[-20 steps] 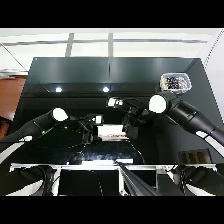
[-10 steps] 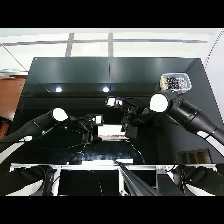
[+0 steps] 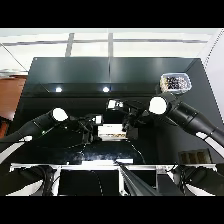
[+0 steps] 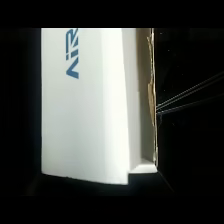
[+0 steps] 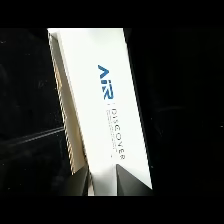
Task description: Fold the box and place the chain.
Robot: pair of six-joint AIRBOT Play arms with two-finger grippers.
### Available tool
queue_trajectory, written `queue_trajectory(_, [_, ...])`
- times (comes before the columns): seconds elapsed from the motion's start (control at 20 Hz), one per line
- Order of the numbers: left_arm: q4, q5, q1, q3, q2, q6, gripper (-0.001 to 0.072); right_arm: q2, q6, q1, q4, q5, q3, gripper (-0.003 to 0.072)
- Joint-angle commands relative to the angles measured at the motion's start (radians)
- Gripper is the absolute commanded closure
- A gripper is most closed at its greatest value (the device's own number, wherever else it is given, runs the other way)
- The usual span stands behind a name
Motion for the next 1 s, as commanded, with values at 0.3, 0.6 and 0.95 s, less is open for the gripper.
queue_trajectory(0.3, [0.000, 0.001, 0.000, 0.000, 0.000, 0.001, 0.0228, 0.000, 0.000, 0.003, 0.004, -0.028, -0.029, 0.0529])
queue_trajectory(0.6, [0.000, 0.001, 0.000, 0.000, 0.000, 0.001, 0.0228, 0.000, 0.001, 0.003, 0.011, -0.032, -0.029, 0.0431])
queue_trajectory(0.95, [0.001, 0.001, 0.000, 0.000, 0.000, 0.001, 0.0228, -0.004, 0.005, 0.020, 0.018, -0.043, -0.032, 0.0431])
